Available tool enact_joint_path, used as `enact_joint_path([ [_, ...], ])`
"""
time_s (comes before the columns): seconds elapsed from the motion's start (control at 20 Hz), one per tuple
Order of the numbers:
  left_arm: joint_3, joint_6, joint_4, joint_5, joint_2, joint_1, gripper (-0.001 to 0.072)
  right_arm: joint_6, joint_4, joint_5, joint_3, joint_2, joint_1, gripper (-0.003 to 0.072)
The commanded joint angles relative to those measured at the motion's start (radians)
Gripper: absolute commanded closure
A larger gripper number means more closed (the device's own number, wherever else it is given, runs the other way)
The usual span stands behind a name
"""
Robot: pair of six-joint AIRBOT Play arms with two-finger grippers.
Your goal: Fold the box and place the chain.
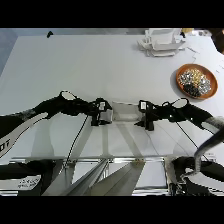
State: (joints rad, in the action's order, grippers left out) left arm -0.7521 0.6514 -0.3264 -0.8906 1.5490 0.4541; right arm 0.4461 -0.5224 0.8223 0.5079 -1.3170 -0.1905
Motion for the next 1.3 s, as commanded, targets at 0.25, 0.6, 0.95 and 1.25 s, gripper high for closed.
enact_joint_path([
  [0.25,0.0,0.006,0.026,-0.003,0.007,0.028,-0.0004,0.0,0.0,0.0,0.0,0.001,0.0,0.0228],
  [0.6,0.0,0.007,0.028,-0.003,0.015,0.034,0.0003,0.0,0.0,0.0,0.0,0.0,0.0,0.0228],
  [0.95,-0.002,-0.001,0.057,0.017,0.018,0.034,0.0045,0.0,0.0,0.0,0.0,0.001,0.0,0.0228],
  [1.25,-0.003,0.005,0.057,0.034,0.018,0.058,0.0082,0.0,0.0,0.0,0.0,0.001,0.0,0.0228],
])
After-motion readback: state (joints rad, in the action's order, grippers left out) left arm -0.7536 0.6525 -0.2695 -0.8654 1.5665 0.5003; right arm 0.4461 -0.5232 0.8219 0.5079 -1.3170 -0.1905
